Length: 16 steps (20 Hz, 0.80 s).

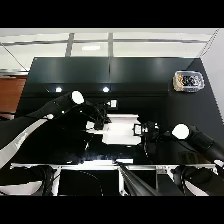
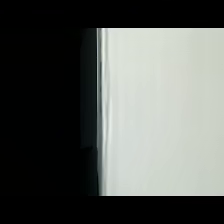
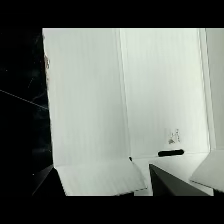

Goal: Fold the box and place the chain.

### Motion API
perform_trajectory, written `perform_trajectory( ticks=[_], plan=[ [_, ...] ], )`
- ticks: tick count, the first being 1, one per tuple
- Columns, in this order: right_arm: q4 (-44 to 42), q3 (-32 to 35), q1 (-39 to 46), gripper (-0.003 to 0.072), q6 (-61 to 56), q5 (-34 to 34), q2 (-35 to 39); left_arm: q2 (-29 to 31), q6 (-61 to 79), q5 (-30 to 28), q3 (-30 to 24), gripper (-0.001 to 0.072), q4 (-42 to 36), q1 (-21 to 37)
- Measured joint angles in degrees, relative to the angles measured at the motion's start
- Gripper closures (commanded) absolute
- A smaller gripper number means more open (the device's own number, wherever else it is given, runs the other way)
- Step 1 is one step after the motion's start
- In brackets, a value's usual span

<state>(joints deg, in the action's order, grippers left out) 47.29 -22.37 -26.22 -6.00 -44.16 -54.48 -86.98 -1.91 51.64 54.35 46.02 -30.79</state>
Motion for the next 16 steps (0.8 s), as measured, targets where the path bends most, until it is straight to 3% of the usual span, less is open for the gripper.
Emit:
perform_trajectory(
  ticks=[10,16],
  plan=[
    [-3.6,-2.1,-0.3,0.0025,1.3,3.4,-0.1,0.0,0.0,0.2,0.0,0.0684,0.0,0.0],
    [0.4,-6.0,0.5,0.0025,-2.7,4.0,-0.1,0.0,0.0,2.5,0.0,0.0684,0.1,0.0]
  ],
)
